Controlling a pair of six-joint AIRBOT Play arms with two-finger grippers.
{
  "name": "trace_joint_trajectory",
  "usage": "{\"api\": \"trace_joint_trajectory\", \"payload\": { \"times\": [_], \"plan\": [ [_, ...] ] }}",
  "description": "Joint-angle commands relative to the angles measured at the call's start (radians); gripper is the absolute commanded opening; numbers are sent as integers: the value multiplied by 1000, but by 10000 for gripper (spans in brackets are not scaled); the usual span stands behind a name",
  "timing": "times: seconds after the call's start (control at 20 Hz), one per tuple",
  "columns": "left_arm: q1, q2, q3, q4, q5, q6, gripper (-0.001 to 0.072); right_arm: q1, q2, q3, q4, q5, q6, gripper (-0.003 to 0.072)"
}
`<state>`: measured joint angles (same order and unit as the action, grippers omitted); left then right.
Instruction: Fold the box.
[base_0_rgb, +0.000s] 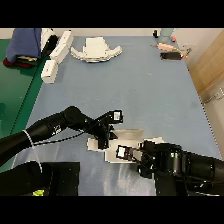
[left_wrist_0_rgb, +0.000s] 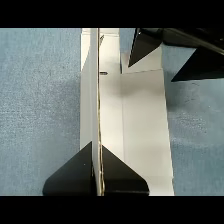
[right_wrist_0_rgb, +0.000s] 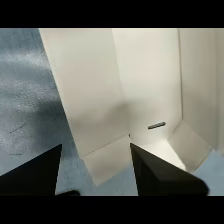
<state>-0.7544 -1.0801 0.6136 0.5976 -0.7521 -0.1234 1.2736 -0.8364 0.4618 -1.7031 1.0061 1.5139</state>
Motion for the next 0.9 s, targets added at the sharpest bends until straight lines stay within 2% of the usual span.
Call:
{"api": "trace_joint_trajectory", "payload": {
  "times": [0.0,0.35,0.55,0.85],
  "plan": [
    [0,0,1,0,0,0,15,6,-33,0,-93,-70,133,672],
    [0,0,1,0,0,0,15,6,29,58,-142,37,386,671],
    [0,0,1,0,0,0,15,6,61,58,-230,84,551,672],
    [0,0,1,0,0,0,15,6,61,58,-247,95,577,675]
  ]
}}
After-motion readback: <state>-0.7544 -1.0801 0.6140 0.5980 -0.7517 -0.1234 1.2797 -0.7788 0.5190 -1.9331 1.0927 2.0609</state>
